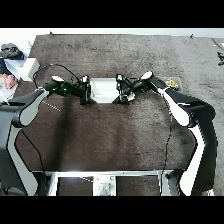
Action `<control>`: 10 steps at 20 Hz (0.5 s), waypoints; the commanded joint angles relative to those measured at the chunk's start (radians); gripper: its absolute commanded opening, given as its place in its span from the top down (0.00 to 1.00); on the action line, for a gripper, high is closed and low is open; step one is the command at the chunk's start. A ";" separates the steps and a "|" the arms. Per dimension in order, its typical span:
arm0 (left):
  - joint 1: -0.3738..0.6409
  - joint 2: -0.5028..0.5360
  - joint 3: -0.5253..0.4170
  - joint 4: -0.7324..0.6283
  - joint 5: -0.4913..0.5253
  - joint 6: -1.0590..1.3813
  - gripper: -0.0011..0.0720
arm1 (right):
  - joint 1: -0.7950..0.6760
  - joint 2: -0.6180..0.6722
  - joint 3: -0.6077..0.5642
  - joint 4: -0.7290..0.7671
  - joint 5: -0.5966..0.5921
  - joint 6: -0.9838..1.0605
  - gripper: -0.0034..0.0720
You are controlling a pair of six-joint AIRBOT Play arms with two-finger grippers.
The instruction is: Fold the box and place the chain.
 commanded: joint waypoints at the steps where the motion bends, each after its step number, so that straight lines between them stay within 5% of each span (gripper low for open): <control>1: 0.001 0.000 0.001 0.000 0.000 0.000 0.43 | -0.010 0.007 0.001 -0.019 0.023 0.005 0.17; 10: 0.001 0.000 0.001 0.000 0.000 0.000 0.43 | -0.108 0.130 0.001 -0.152 0.030 0.062 0.17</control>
